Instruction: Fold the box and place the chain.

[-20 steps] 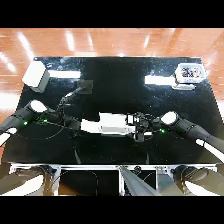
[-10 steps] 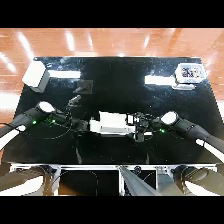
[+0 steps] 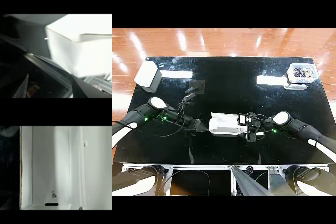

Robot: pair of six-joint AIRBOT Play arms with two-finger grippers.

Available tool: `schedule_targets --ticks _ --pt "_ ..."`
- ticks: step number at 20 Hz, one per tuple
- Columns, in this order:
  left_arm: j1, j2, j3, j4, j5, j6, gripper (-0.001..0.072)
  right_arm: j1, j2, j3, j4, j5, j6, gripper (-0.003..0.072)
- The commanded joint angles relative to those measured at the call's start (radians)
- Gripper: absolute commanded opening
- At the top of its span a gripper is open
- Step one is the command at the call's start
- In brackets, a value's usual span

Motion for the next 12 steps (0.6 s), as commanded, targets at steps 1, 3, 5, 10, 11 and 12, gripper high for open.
schedule_targets --ticks 1,3,5,10,11,12 --pt "0.000 0.001 0.049 -0.003 -0.032 -0.002 0.0621 0.000 0.000 0.000 0.000 -0.003 0.000 0.0623" --pt "-0.001 0.001 0.058 -0.008 -0.036 -0.004 0.0622 0.000 0.000 0.000 0.000 -0.003 0.000 0.0622" --pt "-0.004 0.001 0.059 -0.011 -0.037 -0.004 0.0622 0.000 0.000 0.000 0.000 -0.003 0.001 0.0622" --pt "-0.027 0.001 0.059 -0.030 0.005 -0.003 0.0622 0.000 0.000 0.000 0.000 -0.003 0.001 0.0622" --pt "-0.040 0.001 0.059 -0.029 0.018 -0.004 0.0622 0.000 0.000 0.000 0.000 -0.003 0.001 0.0622" --pt "-0.053 0.001 0.059 -0.029 0.032 -0.004 0.0622 0.000 0.000 0.000 0.000 -0.003 0.001 0.0623"
